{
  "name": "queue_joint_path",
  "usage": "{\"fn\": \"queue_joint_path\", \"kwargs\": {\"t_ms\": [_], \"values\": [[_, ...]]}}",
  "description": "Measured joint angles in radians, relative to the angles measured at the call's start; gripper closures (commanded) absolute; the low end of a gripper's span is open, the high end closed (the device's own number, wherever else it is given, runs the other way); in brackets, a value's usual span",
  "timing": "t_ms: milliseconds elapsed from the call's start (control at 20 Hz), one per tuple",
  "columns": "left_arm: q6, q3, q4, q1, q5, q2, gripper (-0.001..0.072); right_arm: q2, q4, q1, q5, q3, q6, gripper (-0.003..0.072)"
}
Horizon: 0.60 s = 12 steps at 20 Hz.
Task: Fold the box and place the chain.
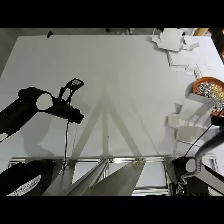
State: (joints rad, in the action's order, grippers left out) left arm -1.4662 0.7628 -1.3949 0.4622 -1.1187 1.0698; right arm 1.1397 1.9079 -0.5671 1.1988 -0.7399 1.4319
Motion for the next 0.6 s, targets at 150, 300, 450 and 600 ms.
{"fn": "queue_joint_path", "kwargs": {"t_ms": [150, 300, 450, 600], "values": [[0.0, 0.0, 0.0, 0.0, 0.0, 0.0, 0.0578, -0.051, -0.105, 0.132, 0.031, 0.0, -0.014, 0.0666], [0.0, 0.0, 0.0, 0.0, 0.0, 0.0, 0.0578, -0.115, -0.214, 0.265, 0.044, 0.0, -0.038, 0.0666], [0.0, 0.0, 0.0, 0.0, 0.0, 0.0, 0.0578, -0.194, -0.325, 0.391, 0.033, 0.012, -0.048, 0.0666], [0.0, 0.0, 0.0, 0.0, 0.0, 0.0, 0.0578, -0.28, -0.445, 0.51, -0.007, 0.06, -0.053, 0.0666]]}}
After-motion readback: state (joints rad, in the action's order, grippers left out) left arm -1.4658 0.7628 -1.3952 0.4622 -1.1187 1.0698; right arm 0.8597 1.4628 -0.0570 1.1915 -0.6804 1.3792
